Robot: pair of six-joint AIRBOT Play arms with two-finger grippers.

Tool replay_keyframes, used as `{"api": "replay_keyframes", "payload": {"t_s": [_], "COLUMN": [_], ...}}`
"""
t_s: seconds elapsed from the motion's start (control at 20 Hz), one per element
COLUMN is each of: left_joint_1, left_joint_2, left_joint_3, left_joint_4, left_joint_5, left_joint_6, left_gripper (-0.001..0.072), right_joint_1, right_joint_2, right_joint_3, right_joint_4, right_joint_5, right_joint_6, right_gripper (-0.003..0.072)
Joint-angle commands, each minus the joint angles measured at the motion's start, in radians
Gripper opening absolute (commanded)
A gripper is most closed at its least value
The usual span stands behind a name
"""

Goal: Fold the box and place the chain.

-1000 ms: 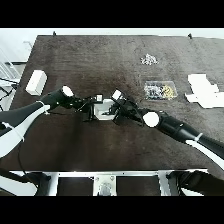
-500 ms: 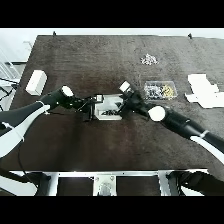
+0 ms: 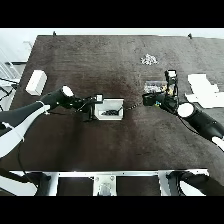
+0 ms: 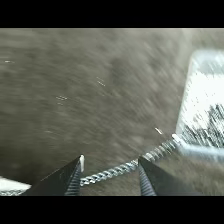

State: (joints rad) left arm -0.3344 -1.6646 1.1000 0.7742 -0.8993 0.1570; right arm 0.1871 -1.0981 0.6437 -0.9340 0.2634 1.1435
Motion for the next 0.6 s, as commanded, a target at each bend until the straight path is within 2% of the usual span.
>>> {"api": "replay_keyframes", "payload": {"t_s": [0.0, 0.25, 0.55], "left_joint_1": [0.001, 0.001, 0.001], "left_joint_2": [0.000, 0.000, 0.000], "left_joint_3": [0.000, 0.000, 0.000], "left_joint_4": [0.000, 0.000, 0.000], "left_joint_5": [0.000, 0.000, 0.000], "left_joint_6": [0.000, 0.000, 0.000], "left_gripper": [0.0475, 0.0475, 0.0475], "right_joint_1": [-0.033, -0.042, -0.063], "right_joint_2": [-0.096, -0.235, -0.335], "right_joint_3": [-0.006, 0.064, 0.140], "right_joint_4": [0.003, 0.026, 0.038], "right_joint_5": [-0.029, -0.032, -0.032], "right_joint_6": [0.120, 0.140, 0.163], "right_gripper": [0.0450, 0.0450, 0.0450]}}
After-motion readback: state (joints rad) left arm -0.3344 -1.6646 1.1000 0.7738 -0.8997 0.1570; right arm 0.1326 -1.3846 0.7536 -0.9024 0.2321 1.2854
